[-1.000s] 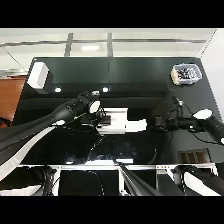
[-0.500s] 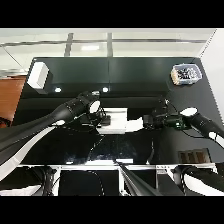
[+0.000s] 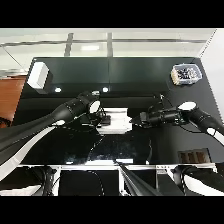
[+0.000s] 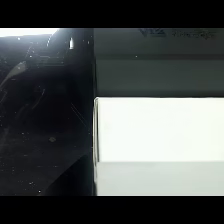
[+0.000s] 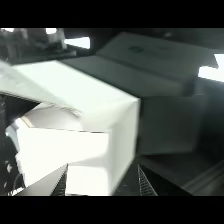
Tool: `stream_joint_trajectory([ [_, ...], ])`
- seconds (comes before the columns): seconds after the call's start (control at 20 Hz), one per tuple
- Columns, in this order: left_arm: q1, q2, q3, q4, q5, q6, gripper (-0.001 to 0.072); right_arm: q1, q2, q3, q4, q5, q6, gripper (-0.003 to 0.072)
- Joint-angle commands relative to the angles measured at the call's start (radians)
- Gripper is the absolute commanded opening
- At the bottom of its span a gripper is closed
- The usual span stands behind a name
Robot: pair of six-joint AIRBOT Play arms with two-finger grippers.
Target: Fold the box and place the chain.
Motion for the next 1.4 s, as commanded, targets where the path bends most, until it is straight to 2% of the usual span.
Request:
stream_joint_trajectory([
  [0.0, 0.0, 0.0, 0.001, 0.0, 0.0, 0.0, 0.0028, 0.072, -0.001, 0.049, -0.001, -0.013, 0.019, 0.0469],
  [0.2, 0.0, 0.0, 0.001, 0.0, 0.0, 0.0, 0.0028, 0.139, -0.001, 0.087, -0.081, -0.069, 0.108, 0.0468],
  [0.25, 0.0, 0.0, 0.001, 0.0, 0.0, 0.0, 0.0028, 0.147, -0.001, 0.087, -0.085, -0.073, 0.108, 0.0446],
  [0.3, 0.0, 0.0, 0.001, 0.0, 0.0, 0.0, 0.0027, 0.152, -0.001, 0.087, -0.087, -0.076, 0.111, 0.0331],
  [0.6, 0.0, 0.0, 0.001, 0.0, 0.0, 0.0, 0.0028, 0.213, -0.001, 0.097, -0.197, -0.134, 0.214, 0.0331],
  [0.9, 0.0, 0.0, 0.001, 0.0, 0.001, 0.0, 0.0028, 0.311, -0.017, 0.212, -0.51, -0.162, 0.491, 0.0331],
  [1.2, 0.0, 0.0, 0.001, 0.0, 0.004, 0.0, 0.0028, 0.435, -0.108, 0.337, -0.742, -0.135, 0.731, 0.0331],
  [1.35, 0.0, 0.0, 0.001, 0.0, 0.004, 0.0, 0.0027, 0.489, -0.178, 0.422, -0.874, -0.05, 0.858, 0.033],
])
